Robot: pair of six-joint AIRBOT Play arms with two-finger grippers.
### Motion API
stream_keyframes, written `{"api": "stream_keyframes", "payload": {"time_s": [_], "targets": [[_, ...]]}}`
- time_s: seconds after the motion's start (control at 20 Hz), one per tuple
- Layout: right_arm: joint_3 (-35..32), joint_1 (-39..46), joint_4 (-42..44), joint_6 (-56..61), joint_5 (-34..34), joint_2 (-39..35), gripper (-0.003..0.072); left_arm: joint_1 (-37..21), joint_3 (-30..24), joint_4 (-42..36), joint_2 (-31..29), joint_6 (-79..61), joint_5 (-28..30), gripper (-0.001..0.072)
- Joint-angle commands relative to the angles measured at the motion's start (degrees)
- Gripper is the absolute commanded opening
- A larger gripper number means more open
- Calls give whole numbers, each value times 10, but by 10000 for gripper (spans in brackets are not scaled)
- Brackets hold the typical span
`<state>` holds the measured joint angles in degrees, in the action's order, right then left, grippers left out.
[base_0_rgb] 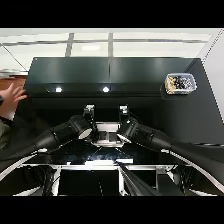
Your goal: Fold the box and place the chain.
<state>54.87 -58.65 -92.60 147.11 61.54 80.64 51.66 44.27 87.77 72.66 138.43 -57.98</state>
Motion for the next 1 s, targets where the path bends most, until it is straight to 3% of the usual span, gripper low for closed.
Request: {"api": "stream_keyframes", "payload": {"time_s": [0.0, 0.3, 0.45, 0.95], "targets": [[1, 1, 0, 2, 2, 3, 250, 0, 0, 0, 0, 0, -1, 30], [2, 1, 0, 9, 2, 11, 240, 0, 0, 0, 0, 0, -1, 29], [3, 1, -3, 9, 1, 11, 28, 0, 0, 0, 0, 0, -1, 30], [13, 1, -6, 2, 9, 11, 33, 0, 0, 0, 0, 0, -2, 30]]}}
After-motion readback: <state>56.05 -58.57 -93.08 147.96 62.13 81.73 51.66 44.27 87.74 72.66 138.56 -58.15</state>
